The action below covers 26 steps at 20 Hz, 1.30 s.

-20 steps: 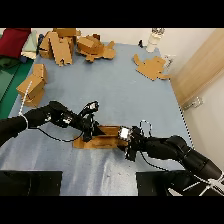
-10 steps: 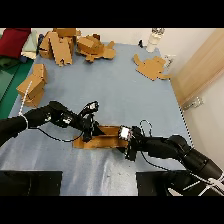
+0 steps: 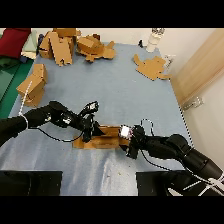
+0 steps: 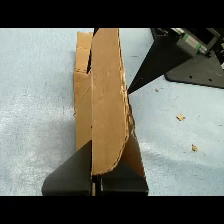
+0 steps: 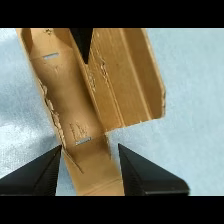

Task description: Fold the box.

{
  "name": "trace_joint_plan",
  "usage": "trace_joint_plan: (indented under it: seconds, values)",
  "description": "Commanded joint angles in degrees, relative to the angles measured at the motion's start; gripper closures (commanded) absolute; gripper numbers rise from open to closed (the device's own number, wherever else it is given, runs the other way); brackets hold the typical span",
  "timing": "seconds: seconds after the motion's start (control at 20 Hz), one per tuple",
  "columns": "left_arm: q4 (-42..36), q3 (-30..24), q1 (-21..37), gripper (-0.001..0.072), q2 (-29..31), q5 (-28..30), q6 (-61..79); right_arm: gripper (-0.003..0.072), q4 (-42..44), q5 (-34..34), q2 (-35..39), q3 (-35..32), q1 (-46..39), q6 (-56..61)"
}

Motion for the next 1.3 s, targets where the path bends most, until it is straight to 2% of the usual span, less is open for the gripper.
trace_joint_plan:
  seconds: [0.0,0.15,0.45,0.55,0.7,0.85,0.95,1.1,1.25]
  values:
    - [0.0,0.0,0.0,0.0694,0.0,-0.1,0.0,0.0133,-1.6,2.8,0.0,0.1,0.0,0.6]
    - [0.0,0.0,0.0,0.0695,0.0,-0.1,0.0,0.0134,-0.8,5.2,-0.1,0.1,0.0,-3.4]
    - [0.0,0.0,0.0,0.0695,0.0,-0.1,0.0,0.0134,6.7,0.7,-3.3,0.2,0.0,-10.1]
    - [0.0,0.0,0.0,0.0695,0.0,-0.1,0.0,0.0133,6.9,-0.2,-4.6,1.7,-0.3,-11.1]
    - [0.0,0.0,0.0,0.0695,0.0,-0.1,0.0,0.0134,8.0,-2.9,-6.6,4.0,-4.3,-14.6]
    - [0.0,0.0,0.0,0.0695,0.0,-0.1,0.0,0.0133,16.4,-10.1,-9.9,6.1,-9.4,-23.8]
    - [0.0,0.0,0.0,0.0695,0.0,-0.1,0.0,0.0133,20.3,-11.2,-12.0,7.4,-10.8,-29.4]
    - [0.0,0.0,0.0,0.0695,0.0,-0.1,0.0,0.0133,20.2,-13.0,-16.2,9.1,-10.7,-35.5]
    - [0.0,0.0,0.0,0.0695,0.0,-0.2,0.0,0.0133,19.3,-12.3,-19.2,9.3,-10.7,-35.5]
